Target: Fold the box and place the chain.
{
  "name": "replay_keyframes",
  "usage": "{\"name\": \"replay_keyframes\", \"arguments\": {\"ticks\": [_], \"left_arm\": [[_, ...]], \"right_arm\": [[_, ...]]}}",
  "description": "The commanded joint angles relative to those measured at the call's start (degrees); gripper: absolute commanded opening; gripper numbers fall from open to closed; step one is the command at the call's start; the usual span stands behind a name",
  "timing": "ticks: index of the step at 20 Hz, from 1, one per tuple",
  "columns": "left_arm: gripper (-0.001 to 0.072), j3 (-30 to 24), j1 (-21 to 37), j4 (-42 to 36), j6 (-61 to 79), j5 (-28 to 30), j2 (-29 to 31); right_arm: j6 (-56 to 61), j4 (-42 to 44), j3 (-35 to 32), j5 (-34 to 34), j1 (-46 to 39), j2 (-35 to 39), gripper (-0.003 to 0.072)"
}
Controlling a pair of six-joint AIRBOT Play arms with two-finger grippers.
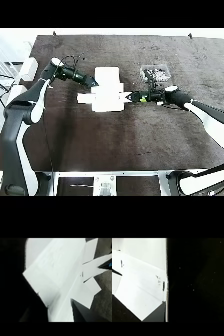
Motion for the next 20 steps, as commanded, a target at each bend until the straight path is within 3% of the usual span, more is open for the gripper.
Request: {"name": "replay_keyframes", "arguments": {"ticks": [1, 3, 5, 7, 8, 9, 10, 12, 14, 15, 17, 20], "left_arm": [[0.0539, 0.07, -0.02, -2.84, 1.38, -1.33, -1.11], [0.0538, 0.07, -0.02, -3.06, 1.75, -2.19, -1.51], [0.0409, 0.07, -0.02, -3.34, 2.84, -3.28, -1.73], [0.0374, 0.07, -0.02, -4.35, 3.39, -3.21, -1.75], [0.0287, 0.07, -0.02, -4.81, 4.09, -3.58, -1.75], [0.0286, 0.07, -0.02, -4.83, 4.39, -3.87, -1.75], [0.0204, 0.07, -0.02, -4.85, 4.87, -4.33, -1.75], [0.0175, 0.04, -0.02, -5.35, 5.97, -5.07, -1.75], [0.0018, 0.04, -0.02, -6.12, 7.98, -5.79, -1.77], [0.0019, 0.04, -0.02, -6.32, 9.51, -6.34, -1.75], [0.0017, 0.04, -0.02, -6.84, 15.13, -7.5, -1.75], [0.0013, 0.04, 0.0, -8.22, 26.23, -10.54, -1.51]], "right_arm": [[-0.02, -0.02, -0.04, 0.2, 0.04, -0.04, 0.0005], [-0.02, -0.04, -0.04, 0.2, 0.04, -0.04, 0.0004], [-0.02, -0.04, -0.04, 0.2, 0.04, -0.04, 0.0005], [-0.02, -0.09, -0.04, 0.2, 0.04, -0.04, 0.0005], [-0.02, -0.11, -0.04, 0.2, 0.04, -0.04, 0.0005], [-0.02, -0.11, -0.04, 0.2, 0.04, -0.04, 0.0005], [0.0, -0.09, -0.04, 0.26, 0.04, -0.04, 0.0005], [0.0, -0.04, -0.04, 0.39, 0.07, -0.04, 0.0005], [0.0, -0.04, -0.04, 0.35, 0.04, -0.04, 0.0006], [-0.02, -0.04, -0.04, 0.33, 0.04, -0.04, 0.0031], [0.0, 0.0, -0.02, 0.35, -0.57, 0.04, 0.0307], [0.02, 1.03, 0.0, 0.44, -4.61, 0.76, 0.0326]]}}
